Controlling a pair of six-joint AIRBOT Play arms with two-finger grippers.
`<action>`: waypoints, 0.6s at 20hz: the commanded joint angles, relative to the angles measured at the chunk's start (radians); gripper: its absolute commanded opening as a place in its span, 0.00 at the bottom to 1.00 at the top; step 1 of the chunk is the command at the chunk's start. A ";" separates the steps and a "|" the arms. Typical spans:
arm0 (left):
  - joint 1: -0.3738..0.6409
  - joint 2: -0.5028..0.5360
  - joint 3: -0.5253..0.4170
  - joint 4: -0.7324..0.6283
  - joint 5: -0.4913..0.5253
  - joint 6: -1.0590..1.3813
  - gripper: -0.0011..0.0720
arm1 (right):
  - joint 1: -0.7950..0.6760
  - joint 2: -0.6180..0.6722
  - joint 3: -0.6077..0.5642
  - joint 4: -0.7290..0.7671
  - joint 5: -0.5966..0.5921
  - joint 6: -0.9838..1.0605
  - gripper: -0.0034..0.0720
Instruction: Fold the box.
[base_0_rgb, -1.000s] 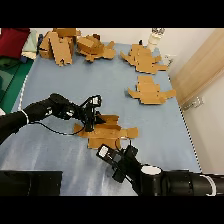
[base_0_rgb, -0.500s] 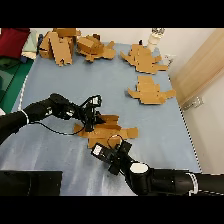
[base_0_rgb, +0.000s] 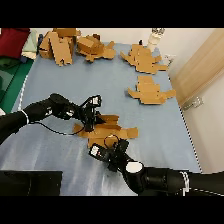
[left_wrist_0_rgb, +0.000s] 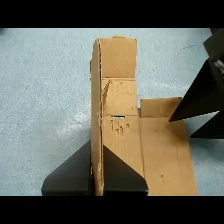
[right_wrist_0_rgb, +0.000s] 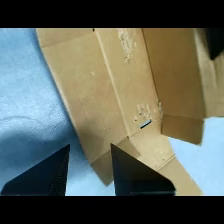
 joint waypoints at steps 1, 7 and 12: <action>0.000 0.000 0.000 0.000 0.000 0.000 0.03 | -0.060 -0.005 0.000 -0.034 0.041 0.000 0.60; 0.000 0.000 0.000 0.000 -0.001 0.000 0.04 | -0.176 0.019 -0.002 0.008 0.256 0.000 0.60; 0.000 0.000 0.000 0.000 -0.001 0.000 0.03 | -0.312 0.094 -0.037 0.161 0.335 -0.170 0.60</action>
